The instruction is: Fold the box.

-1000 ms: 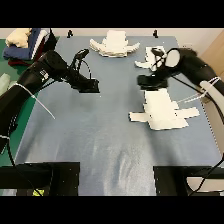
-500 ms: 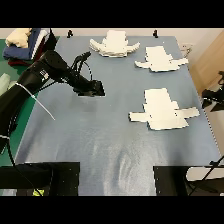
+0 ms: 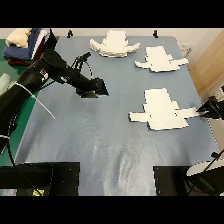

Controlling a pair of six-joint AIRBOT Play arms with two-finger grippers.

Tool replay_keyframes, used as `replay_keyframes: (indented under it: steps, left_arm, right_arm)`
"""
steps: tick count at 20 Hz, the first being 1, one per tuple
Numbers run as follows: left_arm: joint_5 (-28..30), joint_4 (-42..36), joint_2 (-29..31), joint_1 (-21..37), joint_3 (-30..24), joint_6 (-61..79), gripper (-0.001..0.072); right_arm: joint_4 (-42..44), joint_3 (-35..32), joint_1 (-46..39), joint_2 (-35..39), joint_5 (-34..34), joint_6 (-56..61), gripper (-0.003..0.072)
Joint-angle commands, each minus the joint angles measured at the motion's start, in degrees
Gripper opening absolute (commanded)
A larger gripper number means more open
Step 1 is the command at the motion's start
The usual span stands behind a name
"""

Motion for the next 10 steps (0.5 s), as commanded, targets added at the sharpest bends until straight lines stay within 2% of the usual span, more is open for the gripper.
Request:
replay_keyframes:
  steps: [1,2,3,4,5,6,7,8,9,10]
  left_arm:
    - [1.2,-3.1,0.1,0.0,0.0,-0.2,0.0686]
    - [1.2,-3.1,0.1,0.0,0.0,-0.2,0.0686]
    - [1.1,-3.1,0.1,0.0,0.0,-0.2,0.0686]
    - [1.1,-3.1,0.1,0.0,0.0,-0.1,0.0686]
    - [1.2,-3.1,0.1,0.0,0.0,0.1,0.0685]
    - [1.1,-3.1,0.1,0.0,0.0,0.5,0.0685]
    - [1.0,-3.1,0.1,0.0,0.0,0.8,0.0683]
    - [0.8,-3.1,0.1,0.0,0.0,1.0,0.0583]
    - [0.4,-3.0,0.1,0.0,0.0,2.5,0.043]
    - [-0.1,-2.9,0.1,0.0,0.0,3.8,0.0361]
  right_arm:
    - [9.4,0.9,-0.3,-3.3,4.6,-4.9,0.0371]
    - [9.4,0.9,0.1,-3.5,5.5,-4.9,0.0329]
    - [9.6,0.9,0.5,-3.4,6.3,-5.0,0.0228]
    - [10.8,0.9,1.1,-3.3,7.7,-5.6,0.0185]
    - [12.9,0.9,1.8,-3.3,9.9,-6.0,0.0052]
    - [15.5,0.8,2.7,-3.0,12.0,-6.0,0.0004]
    - [17.4,0.5,3.8,-2.5,13.1,-6.0,0.0004]
    - [18.1,-0.2,5.2,-1.4,12.7,-5.9,0.0004]
    - [17.9,-1.6,7.1,0.4,11.0,-5.7,0.0003]
    - [17.9,-4.0,9.2,2.8,8.1,-5.4,0.0003]
